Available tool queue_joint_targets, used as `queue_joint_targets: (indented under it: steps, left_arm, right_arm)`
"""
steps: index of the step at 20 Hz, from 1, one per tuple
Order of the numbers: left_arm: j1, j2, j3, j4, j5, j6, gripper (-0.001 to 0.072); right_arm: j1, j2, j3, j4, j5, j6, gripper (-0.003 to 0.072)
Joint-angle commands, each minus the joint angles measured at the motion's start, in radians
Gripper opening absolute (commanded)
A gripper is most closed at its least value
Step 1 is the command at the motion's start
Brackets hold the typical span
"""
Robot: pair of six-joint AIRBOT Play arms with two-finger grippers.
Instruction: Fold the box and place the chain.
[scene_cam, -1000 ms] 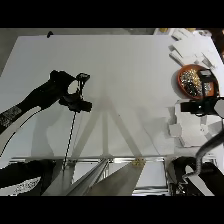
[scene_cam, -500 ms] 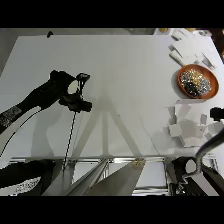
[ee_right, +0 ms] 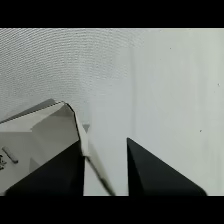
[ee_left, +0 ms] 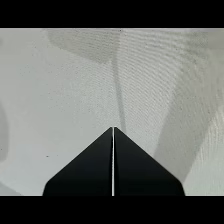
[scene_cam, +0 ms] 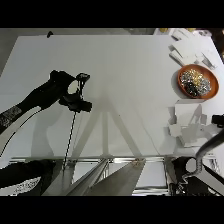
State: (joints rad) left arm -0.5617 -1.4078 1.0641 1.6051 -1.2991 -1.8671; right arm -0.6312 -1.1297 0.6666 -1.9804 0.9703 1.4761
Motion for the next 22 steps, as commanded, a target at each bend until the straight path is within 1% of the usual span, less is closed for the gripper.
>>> queue_joint_targets:
  steps: [1,2,4,7,9,11,12,14,17,19,22]
  left_arm:
    - [-0.001,0.0,0.0,0.0,0.0,0.0,0.001]
    - [-0.001,0.0,0.0,0.0,0.0,0.0,0.001]
    - [-0.001,0.0,0.0,0.0,0.0,0.0,0.001]
    - [-0.001,0.0,0.0,0.0,0.0,0.0,0.001]
    - [-0.001,0.0,0.0,0.0,0.0,0.0,0.001]
    - [-0.001,0.0,0.0,0.0,0.0,0.0,0.001]
    - [-0.001,0.0,0.0,0.0,0.0,0.0,0.001]
    - [-0.001,0.0,0.0,0.0,0.004,0.0,0.001]
    - [-0.001,0.0,0.0,-0.003,0.045,0.0,0.001]
    - [-0.001,0.0,-0.004,0.005,0.134,0.003,0.001]
    - [-0.001,0.0,-0.004,-0.062,0.254,-0.011,0.001]
  right_arm:
    - [-0.006,-0.034,0.0,0.018,0.019,-0.01,0.0071]
    - [0.002,-0.029,0.0,0.036,0.039,-0.032,0.0017]
    - [0.053,0.003,0.0,0.045,0.07,-0.046,0.0016]
    - [0.187,0.097,0.0,0.08,0.114,-0.099,0.0016]
    - [0.278,0.175,0.0,0.193,0.13,-0.107,0.0016]
    - [0.359,0.254,-0.012,0.368,0.145,-0.148,0.0016]
    - [0.4,0.296,-0.027,0.447,0.143,-0.147,0.0016]
    - [0.487,0.371,-0.073,0.542,0.131,-0.145,0.0016]
    - [0.619,0.463,-0.158,0.645,0.12,-0.137,0.0016]
    - [0.704,0.512,-0.211,0.696,0.071,-0.102,0.0016]
    - [0.803,0.518,-0.243,0.698,0.006,-0.043,0.0016]
